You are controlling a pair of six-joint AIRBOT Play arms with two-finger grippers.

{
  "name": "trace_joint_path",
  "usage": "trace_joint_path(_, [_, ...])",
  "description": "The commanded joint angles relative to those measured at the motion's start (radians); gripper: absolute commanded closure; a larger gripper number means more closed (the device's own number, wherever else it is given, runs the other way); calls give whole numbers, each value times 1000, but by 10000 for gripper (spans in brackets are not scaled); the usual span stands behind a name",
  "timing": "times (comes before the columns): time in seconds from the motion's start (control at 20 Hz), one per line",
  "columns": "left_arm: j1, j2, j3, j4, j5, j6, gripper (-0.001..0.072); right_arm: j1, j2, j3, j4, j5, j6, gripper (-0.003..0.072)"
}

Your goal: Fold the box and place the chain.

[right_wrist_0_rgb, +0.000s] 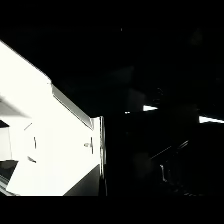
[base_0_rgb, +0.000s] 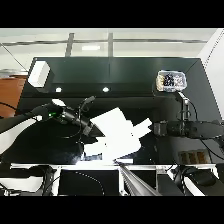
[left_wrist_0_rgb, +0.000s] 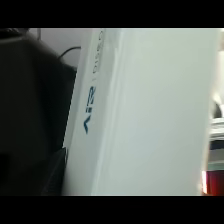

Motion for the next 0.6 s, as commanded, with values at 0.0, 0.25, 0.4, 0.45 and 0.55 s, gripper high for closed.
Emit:
trace_joint_path(0.0, [-48, -1, 3, 9, 61, -7, 242, 1, 1, 0, 0, 0, 0, 658])
trace_joint_path(0.25, [-65, -1, 3, 31, 64, -8, 323, 1, 1, 0, 0, 1, 0, 658])
trace_joint_path(0.4, [-64, -1, 3, 63, 61, -18, 376, 1, 1, 0, 0, 8, 0, 658])
trace_joint_path(0.45, [-64, -1, 3, 61, 61, -19, 376, 1, 1, 0, 0, 11, 0, 658])
trace_joint_path(0.55, [-64, -1, 3, 47, 62, -19, 374, 1, 1, 0, 0, 16, 0, 658])
